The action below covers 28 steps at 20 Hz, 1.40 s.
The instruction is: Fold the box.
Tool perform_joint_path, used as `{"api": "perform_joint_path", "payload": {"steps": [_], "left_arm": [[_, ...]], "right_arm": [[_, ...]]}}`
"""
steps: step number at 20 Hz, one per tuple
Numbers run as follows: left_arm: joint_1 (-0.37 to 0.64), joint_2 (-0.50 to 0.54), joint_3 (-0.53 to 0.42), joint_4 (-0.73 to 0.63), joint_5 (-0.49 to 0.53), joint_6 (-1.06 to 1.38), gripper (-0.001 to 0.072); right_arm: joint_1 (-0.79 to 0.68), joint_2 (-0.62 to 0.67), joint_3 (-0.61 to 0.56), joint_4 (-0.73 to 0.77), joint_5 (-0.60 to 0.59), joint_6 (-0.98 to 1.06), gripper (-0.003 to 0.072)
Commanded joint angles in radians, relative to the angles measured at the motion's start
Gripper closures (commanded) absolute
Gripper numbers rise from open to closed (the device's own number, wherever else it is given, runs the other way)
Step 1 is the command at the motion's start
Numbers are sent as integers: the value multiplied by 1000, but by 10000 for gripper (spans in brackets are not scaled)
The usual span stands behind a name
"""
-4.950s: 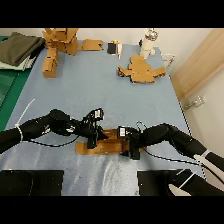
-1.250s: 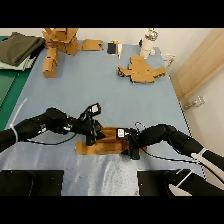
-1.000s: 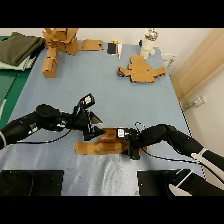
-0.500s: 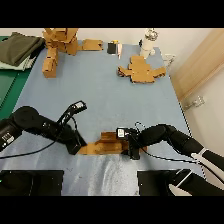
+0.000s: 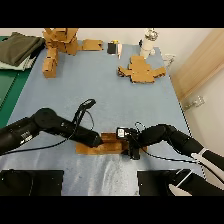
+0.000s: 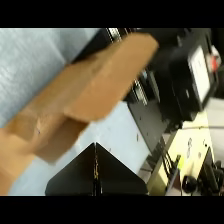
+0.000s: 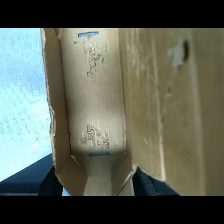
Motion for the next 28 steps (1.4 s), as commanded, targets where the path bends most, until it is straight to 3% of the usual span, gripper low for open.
{"api": "perform_joint_path", "payload": {"steps": [1,8,11,15,23,28], "left_arm": [[-12,-125,72,-17,128,20,700],[10,-288,137,16,211,54,700],[14,-332,137,97,176,53,701],[14,-387,138,108,119,104,700],[22,-368,163,105,106,240,701],[180,-151,132,108,61,406,701]], "right_arm": [[1,0,0,0,0,0,128],[0,0,0,0,0,0,128],[0,0,0,-1,0,0,128],[0,0,0,-3,0,0,128],[0,0,0,-3,0,0,128],[0,0,0,-3,0,0,128]]}}
